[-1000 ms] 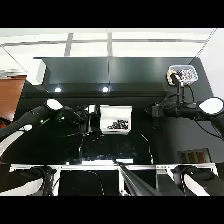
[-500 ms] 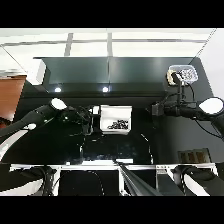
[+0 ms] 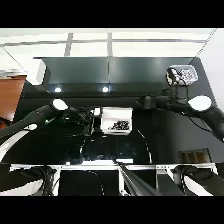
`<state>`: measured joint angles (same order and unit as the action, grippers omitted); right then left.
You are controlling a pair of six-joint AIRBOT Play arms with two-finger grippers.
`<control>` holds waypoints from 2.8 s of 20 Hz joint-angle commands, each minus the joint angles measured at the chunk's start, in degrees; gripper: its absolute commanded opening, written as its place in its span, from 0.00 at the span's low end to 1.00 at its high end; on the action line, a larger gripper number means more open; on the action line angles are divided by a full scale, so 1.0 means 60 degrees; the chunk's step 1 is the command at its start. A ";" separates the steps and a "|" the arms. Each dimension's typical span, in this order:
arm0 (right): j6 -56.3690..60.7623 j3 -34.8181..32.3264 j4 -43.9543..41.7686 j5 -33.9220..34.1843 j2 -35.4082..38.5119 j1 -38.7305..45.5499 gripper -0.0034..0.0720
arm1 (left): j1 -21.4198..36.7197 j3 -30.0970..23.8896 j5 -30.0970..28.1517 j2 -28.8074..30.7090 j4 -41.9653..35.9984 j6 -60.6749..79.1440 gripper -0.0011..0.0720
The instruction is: Fold the box and place the chain.
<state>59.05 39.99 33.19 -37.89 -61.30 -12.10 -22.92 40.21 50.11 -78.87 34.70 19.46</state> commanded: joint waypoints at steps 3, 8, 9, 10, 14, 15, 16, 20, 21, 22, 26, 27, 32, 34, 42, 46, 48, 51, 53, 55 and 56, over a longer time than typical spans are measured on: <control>-0.1293 0.0911 -0.0408 -0.0838 -0.1800 -0.0933 0.92 | 0.0000 0.0004 -0.0091 -0.0007 0.0036 -0.0073 0.56; -0.5716 0.1311 0.1341 -0.3832 -0.1206 -0.0852 0.92 | 0.0000 0.0004 -0.0091 -0.0007 0.0033 -0.0073 0.56; -0.5963 0.1308 0.1421 -0.4084 -0.1096 -0.0856 0.92 | 0.0000 0.0004 -0.0091 -0.0007 0.0033 -0.0073 0.56; -0.6094 0.1308 0.1464 -0.4280 -0.1078 -0.0907 0.92 | 0.0000 0.0004 -0.0091 -0.0007 0.0033 -0.0073 0.56; -0.6645 0.1275 0.1909 -0.4251 -0.1086 -0.1468 0.92 | -0.0004 0.0004 -0.0069 -0.0007 0.0033 -0.0073 0.56; -0.6772 0.1275 0.2051 -0.4124 -0.1086 -0.1621 0.92 | -0.0004 0.0004 -0.0069 -0.0007 0.0033 -0.0073 0.56; -0.6841 0.1275 0.2109 -0.3952 -0.1093 -0.1723 0.92 | -0.0004 0.0004 -0.0073 -0.0007 0.0033 -0.0073 0.56; -0.6852 0.1275 0.2157 -0.2969 -0.1195 -0.1945 0.92 | -0.0004 0.0004 -0.0069 -0.0007 0.0033 -0.0073 0.56; -0.6852 0.1275 0.2167 -0.2849 -0.1198 -0.1945 0.92 | -0.0007 0.0004 -0.0066 -0.0007 0.0033 -0.0073 0.56; -0.6852 0.1275 0.2167 -0.2816 -0.1198 -0.1942 0.92 | -0.0007 0.0004 -0.0066 -0.0007 0.0033 -0.0073 0.56; -0.6838 0.1275 0.2160 -0.2907 -0.1308 -0.2084 0.74 | -0.0007 0.0004 -0.0066 -0.0007 0.0033 -0.0076 0.56; -0.6754 0.1275 0.2157 -0.2889 -0.1348 -0.2146 0.57 | -0.0007 0.0004 -0.0066 -0.0007 0.0033 -0.0076 0.56; -0.6619 0.1275 0.2160 -0.2925 -0.1377 -0.2171 0.28 | -0.0007 0.0004 -0.0066 -0.0007 0.0033 -0.0076 0.56; -0.6619 0.1220 0.2164 -0.2976 -0.1377 -0.2171 0.28 | -0.0007 0.0004 -0.0066 -0.0007 0.0033 -0.0076 0.56; -0.6626 0.1027 0.2350 -0.3060 -0.1377 -0.2171 0.48 | -0.0007 0.0004 -0.0066 -0.0007 0.0033 -0.0076 0.56; -0.6626 0.1027 0.2350 -0.3031 -0.1377 -0.2171 0.54 | -0.0007 0.0004 -0.0066 -0.0007 0.0033 -0.0076 0.56; -0.6623 0.1027 0.2364 -0.3042 -0.1377 -0.2171 0.54 | -0.0007 0.0004 -0.0066 -0.0007 0.0036 -0.0080 0.56; -0.6623 0.1020 0.2379 -0.3089 -0.1381 -0.2171 0.54 | -0.0007 0.0004 -0.0066 -0.0007 0.0036 -0.0087 0.56; -0.6623 0.1013 0.2382 -0.3082 -0.1399 -0.2171 0.54 | -0.0007 0.0004 -0.0069 -0.0007 0.0036 -0.0091 0.56; -0.6623 0.0929 0.2371 -0.3075 -0.1464 -0.2171 0.54 | -0.0007 0.0004 -0.0069 -0.0007 0.0036 -0.0091 0.56; -0.6615 0.0867 0.2375 -0.3085 -0.1479 -0.2171 0.54 | -0.0007 0.0004 -0.0069 -0.0007 0.0036 -0.0091 0.56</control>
<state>19.31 45.74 47.29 -56.21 -69.87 -25.15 -22.96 40.23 49.69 -78.89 34.92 18.94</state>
